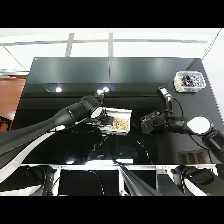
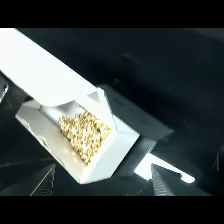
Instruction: Fold the box and place the chain.
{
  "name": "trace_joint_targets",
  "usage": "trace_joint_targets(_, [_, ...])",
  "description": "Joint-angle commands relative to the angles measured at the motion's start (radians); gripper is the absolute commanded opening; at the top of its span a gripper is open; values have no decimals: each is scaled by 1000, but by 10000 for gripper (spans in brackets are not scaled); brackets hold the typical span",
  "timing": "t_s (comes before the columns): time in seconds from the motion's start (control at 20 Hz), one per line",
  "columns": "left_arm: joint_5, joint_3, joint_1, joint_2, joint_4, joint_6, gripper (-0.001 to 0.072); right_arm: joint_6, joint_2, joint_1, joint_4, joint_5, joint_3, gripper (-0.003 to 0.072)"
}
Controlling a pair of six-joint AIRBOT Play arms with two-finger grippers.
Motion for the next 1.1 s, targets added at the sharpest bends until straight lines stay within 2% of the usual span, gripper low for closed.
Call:
trace_joint_targets(0.0, [-21,1,0,27,9,-4,30,18,1,-3,-6,58,0,675])
trace_joint_targets(0.05, [-20,1,1,40,8,-14,45,18,1,-3,-6,58,0,675])
trace_joint_targets(0.1, [-16,1,1,56,14,-17,220,18,1,-3,-7,57,0,675])
trace_joint_targets(0.15, [-19,1,0,73,32,-18,453,18,1,-4,-7,56,0,675])
trace_joint_targets(0.2, [-34,1,1,94,58,-18,530,18,1,-4,-7,56,0,675])
trace_joint_targets(0.35, [-100,-24,0,203,217,-1,488,18,1,-18,-10,62,0,675])
trace_joint_targets(0.45, [-101,-111,23,349,351,-14,488,18,1,-43,-10,78,0,675])
trace_joint_targets(0.55, [-93,-240,136,519,358,-30,488,17,1,-61,-11,84,0,675])
trace_joint_targets(0.65, [-51,-372,299,670,317,-40,488,16,1,-64,-11,83,0,675])
trace_joint_targets(0.7, [8,-436,399,744,232,-75,488,11,1,-63,-12,90,0,675])
trace_joint_targets(0.75, [116,-498,496,804,63,-17,488,-11,1,-63,-11,105,0,675])
trace_joint_targets(0.8, [213,-550,571,836,-153,165,488,-24,1,-63,-12,117,0,675])
trace_joint_targets(0.85, [259,-585,635,840,-406,410,488,-29,1,-63,-13,125,0,675])
trace_joint_targets(0.9, [249,-608,689,819,-682,734,491,-29,1,-63,-14,129,0,675])
trace_joint_targets(0.95, [179,-614,726,776,-905,1084,505,-29,1,-63,-13,137,0,675])
trace_joint_targets(1.0, [109,-612,742,729,-1022,1349,576,-29,1,-63,-16,153,0,675])
trace_joint_targets(1.05, [97,-611,738,686,-1054,1528,706,-34,1,-63,-23,171,0,675])
